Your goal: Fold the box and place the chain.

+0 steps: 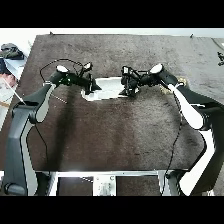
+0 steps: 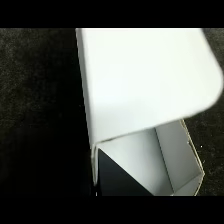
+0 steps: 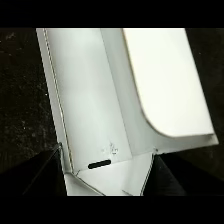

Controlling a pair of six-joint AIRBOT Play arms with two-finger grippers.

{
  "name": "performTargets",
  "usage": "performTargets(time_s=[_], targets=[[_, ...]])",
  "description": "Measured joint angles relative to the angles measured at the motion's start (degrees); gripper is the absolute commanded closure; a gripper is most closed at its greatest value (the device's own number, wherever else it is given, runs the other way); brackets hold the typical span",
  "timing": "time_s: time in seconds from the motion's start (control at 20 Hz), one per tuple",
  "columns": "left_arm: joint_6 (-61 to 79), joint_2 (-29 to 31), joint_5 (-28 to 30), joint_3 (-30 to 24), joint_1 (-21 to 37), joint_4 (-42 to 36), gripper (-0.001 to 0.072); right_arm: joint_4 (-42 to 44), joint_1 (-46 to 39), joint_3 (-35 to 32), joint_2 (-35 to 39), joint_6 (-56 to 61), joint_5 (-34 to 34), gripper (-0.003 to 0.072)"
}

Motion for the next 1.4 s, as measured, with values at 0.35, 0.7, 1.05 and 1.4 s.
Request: performTargets(time_s=[0.35,0.7,1.05,1.4], targets=[[0.09,0.00,-0.13,0.00,-0.09,-0.04,0.0696,2.23,0.07,1.42,-3.04,-1.09,4.44,0.0102],[0.04,0.00,-0.04,0.00,-0.11,-0.09,0.0696,3.21,-0.07,1.51,-4.11,-1.77,5.20,0.0102],[0.02,0.00,0.00,0.00,-0.13,-0.11,0.0696,3.34,-0.17,1.53,-4.81,-1.92,5.42,0.0103],[0.00,0.00,0.04,0.00,-0.13,-0.09,0.0696,2.99,-0.15,1.53,-4.85,-2.60,5.44,0.0103]])
